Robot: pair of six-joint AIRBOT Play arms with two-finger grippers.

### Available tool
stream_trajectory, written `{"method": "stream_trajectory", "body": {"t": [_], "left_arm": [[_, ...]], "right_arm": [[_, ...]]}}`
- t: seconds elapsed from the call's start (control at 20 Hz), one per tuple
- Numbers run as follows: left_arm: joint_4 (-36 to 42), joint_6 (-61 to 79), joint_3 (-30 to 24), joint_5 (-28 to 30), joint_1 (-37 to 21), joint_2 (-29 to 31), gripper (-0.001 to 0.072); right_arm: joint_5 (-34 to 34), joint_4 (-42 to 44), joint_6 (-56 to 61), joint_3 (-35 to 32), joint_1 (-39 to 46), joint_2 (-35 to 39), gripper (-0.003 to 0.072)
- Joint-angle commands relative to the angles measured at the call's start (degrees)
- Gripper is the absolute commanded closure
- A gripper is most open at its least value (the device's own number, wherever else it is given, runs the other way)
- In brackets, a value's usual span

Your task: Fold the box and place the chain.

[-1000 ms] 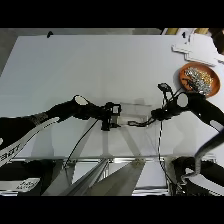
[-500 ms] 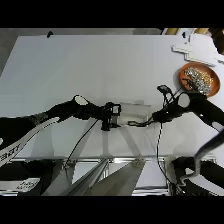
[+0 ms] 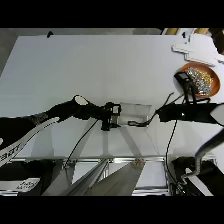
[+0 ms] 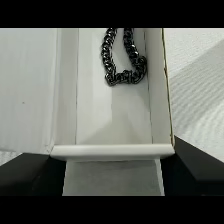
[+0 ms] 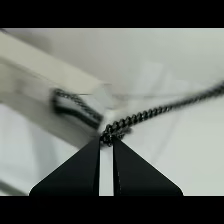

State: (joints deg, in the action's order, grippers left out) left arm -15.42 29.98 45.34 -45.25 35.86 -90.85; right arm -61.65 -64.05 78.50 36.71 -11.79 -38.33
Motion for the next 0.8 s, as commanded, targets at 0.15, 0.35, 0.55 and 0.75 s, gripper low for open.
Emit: {"method": "stream_trajectory", "body": {"t": [0.15,0.35,0.55,0.75], "left_arm": [[0.0,0.0,0.0,0.0,0.0,0.0,0.056],[0.0,0.0,0.0,0.0,0.0,0.0,0.056],[0.0,0.0,0.0,0.0,0.0,0.0,0.056],[0.0,0.0,0.0,0.0,0.0,0.0,0.056]], "right_arm": [[11.3,14.7,-6.0,0.1,-9.8,4.9,0.0668],[16.4,12.4,-5.3,0.1,-16.4,-0.6,0.0668],[16.0,7.5,-1.4,0.0,-16.7,-7.0,0.0665],[15.7,4.8,1.4,0.1,-16.7,-10.2,0.0492]]}}
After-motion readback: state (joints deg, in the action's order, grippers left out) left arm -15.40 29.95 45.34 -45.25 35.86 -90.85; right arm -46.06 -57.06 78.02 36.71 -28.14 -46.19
